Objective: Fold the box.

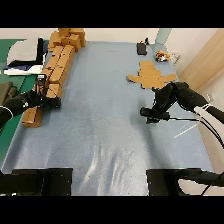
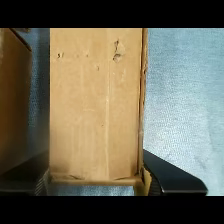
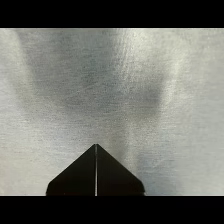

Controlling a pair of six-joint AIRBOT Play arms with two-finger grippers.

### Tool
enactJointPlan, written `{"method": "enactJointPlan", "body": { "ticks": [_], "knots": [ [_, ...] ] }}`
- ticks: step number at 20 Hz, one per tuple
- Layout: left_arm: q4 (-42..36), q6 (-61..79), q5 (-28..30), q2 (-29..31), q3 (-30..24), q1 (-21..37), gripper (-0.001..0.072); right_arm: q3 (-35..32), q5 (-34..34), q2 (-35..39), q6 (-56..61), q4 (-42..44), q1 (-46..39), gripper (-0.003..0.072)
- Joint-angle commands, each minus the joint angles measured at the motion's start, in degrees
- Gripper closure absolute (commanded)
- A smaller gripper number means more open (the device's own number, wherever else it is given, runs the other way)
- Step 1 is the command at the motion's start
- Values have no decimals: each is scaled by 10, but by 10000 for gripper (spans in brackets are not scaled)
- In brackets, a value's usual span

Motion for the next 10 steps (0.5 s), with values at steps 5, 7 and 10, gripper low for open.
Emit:
{"method": "enactJointPlan", "body": {
  "ticks": [5,7,10],
  "knots": [
    [-1,3,-18,-1,2,1,8,0,0,0,0,0,0,682],
    [9,3,-70,6,21,4,8,0,0,0,0,0,0,682],
    [45,2,-184,32,58,11,8,0,0,0,0,0,0,682]
  ]
}}
